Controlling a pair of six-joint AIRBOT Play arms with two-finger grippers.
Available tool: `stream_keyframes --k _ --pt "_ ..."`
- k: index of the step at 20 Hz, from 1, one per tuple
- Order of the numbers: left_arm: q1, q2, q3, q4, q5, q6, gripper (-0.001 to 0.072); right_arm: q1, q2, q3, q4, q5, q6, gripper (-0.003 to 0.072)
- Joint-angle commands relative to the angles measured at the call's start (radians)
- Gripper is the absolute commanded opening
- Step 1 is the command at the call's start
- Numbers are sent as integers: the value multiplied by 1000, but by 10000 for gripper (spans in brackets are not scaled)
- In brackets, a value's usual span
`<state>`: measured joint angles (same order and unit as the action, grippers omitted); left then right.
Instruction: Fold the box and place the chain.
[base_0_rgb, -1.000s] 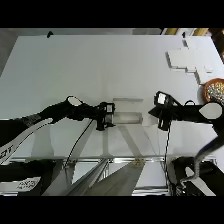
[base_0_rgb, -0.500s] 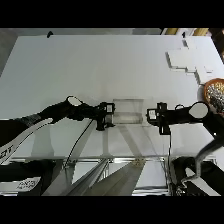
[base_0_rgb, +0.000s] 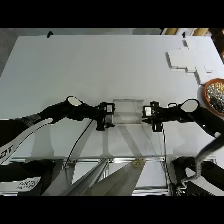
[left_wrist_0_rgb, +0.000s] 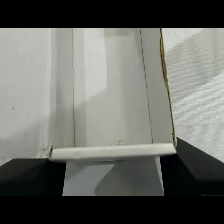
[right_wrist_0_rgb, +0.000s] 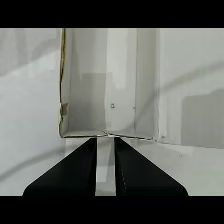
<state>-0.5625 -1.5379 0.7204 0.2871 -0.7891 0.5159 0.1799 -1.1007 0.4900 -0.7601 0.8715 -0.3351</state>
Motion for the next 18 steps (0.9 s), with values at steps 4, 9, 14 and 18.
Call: stream_keyframes --k 4,9,14,18 --pt "0 0 0 0 0 0 9 1 -15 -25 140 -12 -47 106" --pt "0 0 0 0 0 0 9 1 -15 -47 178 -31 -101 229" --pt "0 0 0 0 0 0 9 2 -73 -65 308 -19 -198 356" --pt "0 0 0 0 0 0 9 2 -73 -65 320 -19 -196 533"
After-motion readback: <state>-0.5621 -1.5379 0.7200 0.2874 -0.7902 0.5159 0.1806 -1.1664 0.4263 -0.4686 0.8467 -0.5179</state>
